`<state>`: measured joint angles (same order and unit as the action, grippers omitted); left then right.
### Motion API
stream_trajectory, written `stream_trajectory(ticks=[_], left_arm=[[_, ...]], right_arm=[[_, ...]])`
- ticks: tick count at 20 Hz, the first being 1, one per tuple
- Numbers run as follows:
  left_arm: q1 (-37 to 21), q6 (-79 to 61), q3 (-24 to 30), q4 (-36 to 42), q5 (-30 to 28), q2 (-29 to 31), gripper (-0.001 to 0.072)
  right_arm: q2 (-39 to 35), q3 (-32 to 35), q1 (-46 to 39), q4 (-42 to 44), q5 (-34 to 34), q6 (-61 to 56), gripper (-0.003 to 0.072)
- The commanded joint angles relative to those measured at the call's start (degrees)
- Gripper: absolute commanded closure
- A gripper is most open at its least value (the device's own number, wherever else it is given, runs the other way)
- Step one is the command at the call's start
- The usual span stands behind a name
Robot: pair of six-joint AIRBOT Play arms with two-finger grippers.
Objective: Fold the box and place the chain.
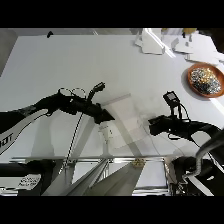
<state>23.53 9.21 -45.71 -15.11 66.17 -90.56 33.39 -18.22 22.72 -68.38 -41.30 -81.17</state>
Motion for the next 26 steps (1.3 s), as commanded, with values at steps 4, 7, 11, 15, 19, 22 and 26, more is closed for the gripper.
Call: stream_trajectory(ticks=[4,7,11,15,19,22,26], left_arm=[[1.01,-3.45,-3.58,-14.05,-1.29,5.86,0.0707],[3.39,-5.35,-6.08,-24.11,-2.14,8.70,0.0704],[7.13,-4.94,-6.08,-27.19,-6.88,8.90,0.0707],[8.70,-9.94,-5.49,-21.66,-12.09,8.61,0.0707],[8.63,-11.76,-4.92,-18.60,-15.26,6.36,0.0707],[8.63,-11.82,-4.92,-18.51,-17.03,4.50,0.0707],[8.63,-14.34,-4.92,-18.82,-17.22,3.80,0.0707]], right_arm=[[-0.07,-3.63,0.07,1.22,-1.55,0.42,0.0333],[-0.07,-9.44,0.07,-2.73,-5.46,1.09,0.0313],[-0.04,-12.00,0.07,-6.51,-5.73,1.09,0.0314],[-0.04,-12.00,0.07,-6.29,-6.43,1.03,0.0314],[-0.04,-11.98,0.07,-6.21,-6.58,1.03,0.0315],[-0.04,-11.98,0.07,-6.21,-7.10,1.03,0.0315],[-0.04,-11.96,0.07,-6.23,-7.56,1.05,0.0318]])
